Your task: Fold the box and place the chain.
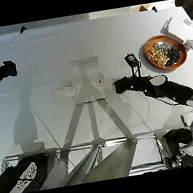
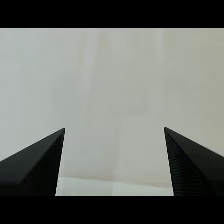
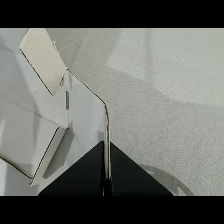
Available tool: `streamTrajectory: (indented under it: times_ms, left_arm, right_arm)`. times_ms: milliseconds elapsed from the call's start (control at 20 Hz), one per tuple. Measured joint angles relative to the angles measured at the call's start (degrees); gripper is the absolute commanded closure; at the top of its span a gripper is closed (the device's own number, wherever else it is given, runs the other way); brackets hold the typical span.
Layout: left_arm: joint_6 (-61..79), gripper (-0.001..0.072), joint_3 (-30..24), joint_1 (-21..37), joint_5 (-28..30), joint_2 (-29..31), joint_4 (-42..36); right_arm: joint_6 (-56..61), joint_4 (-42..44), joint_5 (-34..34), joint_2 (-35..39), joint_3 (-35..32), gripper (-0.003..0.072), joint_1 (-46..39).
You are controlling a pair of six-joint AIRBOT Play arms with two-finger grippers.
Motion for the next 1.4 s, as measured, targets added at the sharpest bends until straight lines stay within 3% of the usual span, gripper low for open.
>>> streamTrajectory:
  times_ms: [200,250,300,450,550,650,900,1050,1100,1150,1400]
  left_arm:
    - [0.00,0.0036,0.00,-0.04,-1.07,0.00,-1.25]
    - [0.02,0.0187,0.00,-0.07,-1.75,0.00,-1.75]
    - [0.11,0.0241,0.00,-0.17,-2.75,0.00,-2.19]
    - [3.67,0.0232,0.00,-1.03,-5.31,0.00,-3.10]
    - [6.86,0.0133,0.00,-2.16,-6.10,-0.15,-4.17]
    - [12.00,0.0131,0.00,-4.04,-6.08,-0.98,-7.08]
    - [33.22,0.0129,2.62,-7.80,-5.95,-5.86,-24.59]
    - [49.27,0.0124,8.17,-8.31,-14.82,-11.96,-38.64]
    - [53.53,0.0041,10.36,-8.13,-18.69,-14.38,-42.75]
    - [57.22,0.0012,12.74,-7.78,-22.73,-17.25,-46.99]
    - [67.43,0.0013,19.78,-4.28,-36.20,-30.23,-63.23]
  right_arm:
    - [0.00,0.00,-0.07,0.00,0.00,0.0677,0.00]
    - [0.00,-0.02,-0.09,0.00,0.00,0.0677,0.00]
    - [0.00,-0.02,-0.09,0.00,0.00,0.0677,0.00]
    - [0.00,-0.02,-0.09,0.00,0.00,0.0677,0.00]
    - [0.00,-0.04,-0.09,0.00,0.00,0.0677,0.00]
    - [0.00,-0.02,-0.09,0.00,0.00,0.0677,0.00]
    - [0.00,-0.02,-0.09,0.00,0.00,0.0677,0.00]
    - [0.00,-0.04,-0.09,0.00,0.00,0.0677,0.00]
    - [0.00,-0.02,-0.09,0.00,0.00,0.0677,-0.02]
    - [0.00,-0.04,-0.09,0.00,0.00,0.0677,0.00]
    - [0.00,-0.04,-0.09,0.00,0.00,0.0677,0.00]
